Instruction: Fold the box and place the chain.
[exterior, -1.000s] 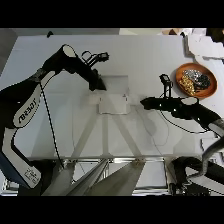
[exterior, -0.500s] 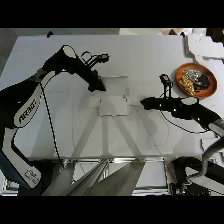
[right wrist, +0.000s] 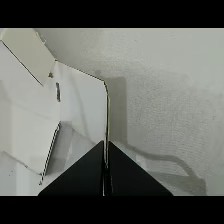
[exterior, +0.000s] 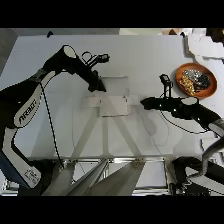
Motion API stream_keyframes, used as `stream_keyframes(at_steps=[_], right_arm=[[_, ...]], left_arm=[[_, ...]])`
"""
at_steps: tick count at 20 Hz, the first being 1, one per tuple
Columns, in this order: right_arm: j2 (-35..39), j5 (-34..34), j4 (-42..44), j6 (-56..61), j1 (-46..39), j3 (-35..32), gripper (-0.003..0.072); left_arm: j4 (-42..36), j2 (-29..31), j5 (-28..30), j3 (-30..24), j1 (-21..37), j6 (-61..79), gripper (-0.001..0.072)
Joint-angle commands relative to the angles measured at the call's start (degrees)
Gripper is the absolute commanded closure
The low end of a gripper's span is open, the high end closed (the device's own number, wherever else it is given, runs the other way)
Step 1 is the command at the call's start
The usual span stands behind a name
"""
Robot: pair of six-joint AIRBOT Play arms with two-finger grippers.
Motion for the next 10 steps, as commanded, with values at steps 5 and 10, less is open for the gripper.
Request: stream_keyframes(at_steps=[5, 10], right_arm=[[0.0, -0.3, 0.0, 0.0, 0.0, 0.0, 0.0662], [0.9, 0.0, 0.1, 0.1, 0.0, 0.1, 0.0118]], left_arm=[[-0.1, 0.0, 0.4, 0.0, -0.2, -0.3, 0.0707], [1.7, 2.4, -0.2, 0.0, -0.2, -3.5, 0.071]])
